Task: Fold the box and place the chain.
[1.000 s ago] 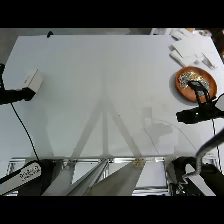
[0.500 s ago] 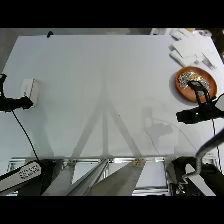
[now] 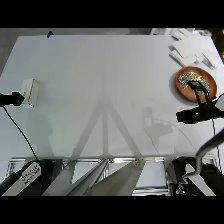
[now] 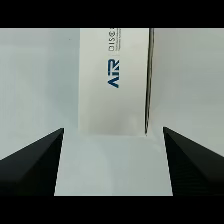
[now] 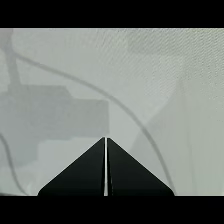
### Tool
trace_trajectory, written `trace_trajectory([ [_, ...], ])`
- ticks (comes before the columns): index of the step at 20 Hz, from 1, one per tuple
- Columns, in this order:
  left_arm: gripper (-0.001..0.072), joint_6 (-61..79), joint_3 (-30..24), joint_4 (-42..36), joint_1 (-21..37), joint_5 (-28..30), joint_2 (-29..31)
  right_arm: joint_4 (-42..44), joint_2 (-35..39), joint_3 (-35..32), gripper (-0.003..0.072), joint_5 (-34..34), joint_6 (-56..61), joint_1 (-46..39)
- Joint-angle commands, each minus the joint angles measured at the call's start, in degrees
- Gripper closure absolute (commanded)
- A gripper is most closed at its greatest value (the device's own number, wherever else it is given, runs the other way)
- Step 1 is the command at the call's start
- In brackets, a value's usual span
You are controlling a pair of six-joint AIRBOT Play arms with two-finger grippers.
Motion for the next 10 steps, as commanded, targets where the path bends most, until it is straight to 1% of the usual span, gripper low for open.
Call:
trace_trajectory([
  [1, 0.0017, 0.04, 0.0, 0.13, -2.38, -0.74, 1.88, 0.02, 0.04, -0.02, 0.067, 0.02, 0.02, -0.04],
  [5, 0.0018, 0.02, 0.0, -0.22, -3.63, -0.42, 1.86, 0.0, 0.04, -0.02, 0.067, 0.02, 0.02, -0.02],
  [10, 0.0018, 0.04, 0.0, -0.31, -4.07, 2.03, 1.75, 0.02, 0.04, -0.02, 0.067, 0.02, 0.02, -0.04],
])
